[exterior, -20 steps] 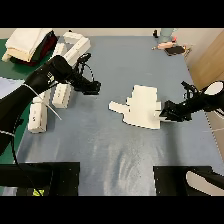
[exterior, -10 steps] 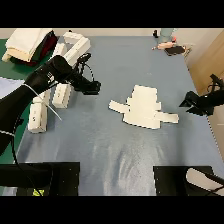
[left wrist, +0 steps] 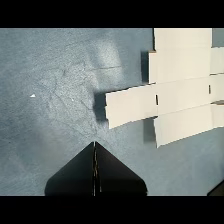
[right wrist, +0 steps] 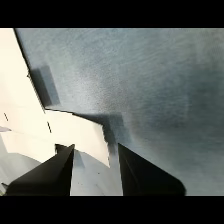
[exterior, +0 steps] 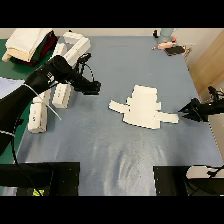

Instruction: Fold the box.

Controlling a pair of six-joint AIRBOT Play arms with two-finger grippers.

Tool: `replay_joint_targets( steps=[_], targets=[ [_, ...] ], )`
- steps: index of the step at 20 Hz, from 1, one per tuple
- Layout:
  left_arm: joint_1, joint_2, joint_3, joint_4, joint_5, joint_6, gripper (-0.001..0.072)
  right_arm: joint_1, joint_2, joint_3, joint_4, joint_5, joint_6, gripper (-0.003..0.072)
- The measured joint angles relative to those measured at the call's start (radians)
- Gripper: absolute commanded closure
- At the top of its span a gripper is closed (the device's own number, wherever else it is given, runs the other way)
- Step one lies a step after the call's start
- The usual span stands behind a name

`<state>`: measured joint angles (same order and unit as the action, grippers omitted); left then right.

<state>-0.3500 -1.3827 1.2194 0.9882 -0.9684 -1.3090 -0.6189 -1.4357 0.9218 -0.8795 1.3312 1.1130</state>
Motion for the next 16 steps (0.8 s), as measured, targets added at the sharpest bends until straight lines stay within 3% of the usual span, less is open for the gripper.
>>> replay_joint_targets(
  steps=[6,14,16],
  targets=[
    [0.0,0.0,0.0,0.0,0.0,0.0,0.0697,-0.011,-0.121,0.0,0.102,0.049,-0.116,0.0282],
    [0.0,0.0,0.0,0.0,0.0,0.0,0.0697,0.01,-0.154,-0.01,0.18,0.104,-0.174,0.0284],
    [0.0,0.0,0.0,0.0,0.0,0.0,0.0697,0.034,-0.156,-0.014,0.193,0.117,-0.18,0.0466]
  ],
)
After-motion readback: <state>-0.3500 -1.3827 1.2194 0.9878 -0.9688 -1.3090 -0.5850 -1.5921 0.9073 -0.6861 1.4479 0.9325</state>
